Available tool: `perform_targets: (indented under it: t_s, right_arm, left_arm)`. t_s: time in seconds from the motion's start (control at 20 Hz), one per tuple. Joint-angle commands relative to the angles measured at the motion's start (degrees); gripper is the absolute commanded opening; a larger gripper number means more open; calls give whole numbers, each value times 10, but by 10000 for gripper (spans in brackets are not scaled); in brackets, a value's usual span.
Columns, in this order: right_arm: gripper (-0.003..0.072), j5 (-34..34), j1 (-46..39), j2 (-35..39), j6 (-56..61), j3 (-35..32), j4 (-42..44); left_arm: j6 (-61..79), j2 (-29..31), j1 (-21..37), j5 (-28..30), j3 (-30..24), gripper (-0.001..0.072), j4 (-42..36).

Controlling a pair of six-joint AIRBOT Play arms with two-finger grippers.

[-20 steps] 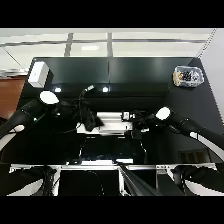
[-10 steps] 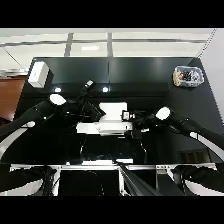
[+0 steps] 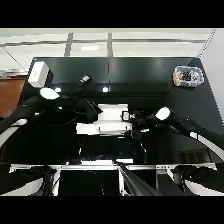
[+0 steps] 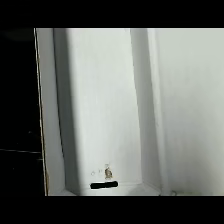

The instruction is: Fold the box and place the chain.

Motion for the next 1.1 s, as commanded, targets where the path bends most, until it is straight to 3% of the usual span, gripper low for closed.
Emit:
perform_targets:
  t_s: [0.0,0.1,0.25,0.3,0.35,0.4,0.45,0.75,0.95,1.05]
  right_arm:
    - [127,-1,0,0,1,0,0]
    - [127,-1,0,0,1,0,0]
    - [127,-1,0,0,1,0,0]
    - [127,-1,0,0,1,0,0]
    - [127,-1,0,0,1,0,0]
    - [127,-1,0,0,1,0,0]
    - [127,-1,0,0,1,0,0]
    - [127,-1,0,0,1,0,1]
    - [127,-1,0,0,1,0,0]
    - [127,-1,0,0,1,0,0]
  left_arm:
    - [-7,107,47,-16,-29,24,18]
    - [47,149,63,-31,-77,26,19]
    - [182,144,61,-100,-107,26,79]
    - [212,138,61,-99,-112,31,102]
    - [236,130,59,-86,-116,226,120]
    - [254,122,58,-64,-120,627,130]
    - [271,114,57,-44,-122,706,134]
    - [380,69,15,-24,-122,706,139]
    - [405,48,-36,75,-122,702,139]
    - [403,46,-47,86,-122,665,137]
